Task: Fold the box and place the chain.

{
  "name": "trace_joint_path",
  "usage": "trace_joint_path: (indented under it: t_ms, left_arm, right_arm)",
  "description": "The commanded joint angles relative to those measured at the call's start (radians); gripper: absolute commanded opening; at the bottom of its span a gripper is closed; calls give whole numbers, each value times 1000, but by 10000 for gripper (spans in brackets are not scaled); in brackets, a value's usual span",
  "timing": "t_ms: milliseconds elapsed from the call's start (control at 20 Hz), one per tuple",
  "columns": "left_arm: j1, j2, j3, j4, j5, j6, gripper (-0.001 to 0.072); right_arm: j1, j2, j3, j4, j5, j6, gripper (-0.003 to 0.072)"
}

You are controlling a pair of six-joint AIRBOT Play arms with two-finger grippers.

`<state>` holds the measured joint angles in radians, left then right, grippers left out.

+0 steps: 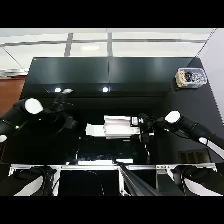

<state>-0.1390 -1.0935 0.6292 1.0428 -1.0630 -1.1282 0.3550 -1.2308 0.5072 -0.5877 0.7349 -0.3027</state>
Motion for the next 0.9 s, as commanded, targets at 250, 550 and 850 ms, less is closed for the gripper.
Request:
trace_joint_path:
  t_ms: [250, 550, 850]
  left_arm:
    - [63, -187, -131, -428, 37, -48, 23]
    - [-97, -237, -131, -562, 103, 68, 25]
    - [-97, -236, -121, -647, 33, 186, 605]
  right_arm:
    - [1, -1, 0, 0, 0, 0, 169]
    - [1, -1, 0, 0, 0, 0, 169]
    - [1, -1, 0, 0, 0, 0, 169]
